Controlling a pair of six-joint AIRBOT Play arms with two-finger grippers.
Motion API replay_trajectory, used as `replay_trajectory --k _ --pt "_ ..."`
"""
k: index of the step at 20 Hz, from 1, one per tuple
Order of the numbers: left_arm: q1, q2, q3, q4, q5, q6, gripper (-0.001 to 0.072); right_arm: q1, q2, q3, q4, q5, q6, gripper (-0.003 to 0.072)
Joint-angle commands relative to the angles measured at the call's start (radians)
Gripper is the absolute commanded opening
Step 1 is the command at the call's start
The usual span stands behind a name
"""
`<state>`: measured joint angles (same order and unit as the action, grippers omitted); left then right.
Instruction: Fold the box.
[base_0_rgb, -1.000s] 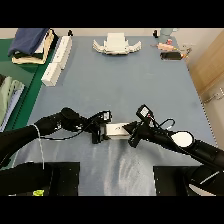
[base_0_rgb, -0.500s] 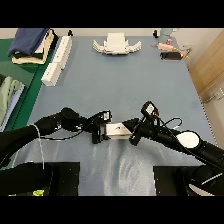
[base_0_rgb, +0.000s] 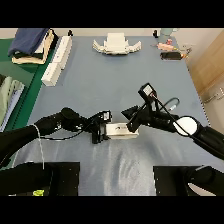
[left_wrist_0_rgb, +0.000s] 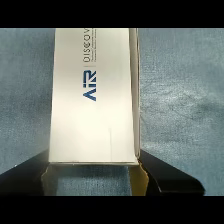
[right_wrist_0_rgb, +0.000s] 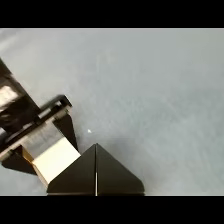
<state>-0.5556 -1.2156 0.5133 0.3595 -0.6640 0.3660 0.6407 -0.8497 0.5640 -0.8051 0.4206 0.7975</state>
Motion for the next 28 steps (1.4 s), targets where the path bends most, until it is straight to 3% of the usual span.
replay_trajectory --k 1,3,6,13,17,21,25,28 --pt "0.000 0.000 0.001 0.000 0.000 0.000 0.0444 -0.059 -0.155 0.179 -0.531 0.330 0.523 0.0004" --pt "0.000 0.000 0.001 0.000 0.000 0.000 0.0444 -0.084 -0.247 0.298 -0.702 0.536 0.738 0.0003" --pt "0.000 0.000 0.001 0.000 0.000 0.000 0.0444 -0.122 -0.324 0.416 -0.763 0.717 0.969 0.0004" --pt "0.001 0.009 0.007 -0.021 0.003 -0.077 0.0444 -0.161 -0.356 0.441 -0.801 0.810 1.205 0.0004" --pt "0.061 0.101 0.011 0.066 0.005 -0.280 0.0444 -0.161 -0.356 0.441 -0.850 0.809 1.249 0.0004" --pt "0.255 0.265 0.011 0.351 0.006 -0.679 0.0444 -0.161 -0.356 0.441 -0.888 0.809 1.249 0.0004" --pt "0.569 0.421 0.011 0.620 -0.014 -1.049 0.0444 -0.161 -0.356 0.441 -0.926 0.801 1.247 0.0004" --pt "0.812 0.438 0.011 0.709 -0.061 -1.087 0.0444 -0.161 -0.356 0.441 -0.934 0.788 1.244 0.0004"
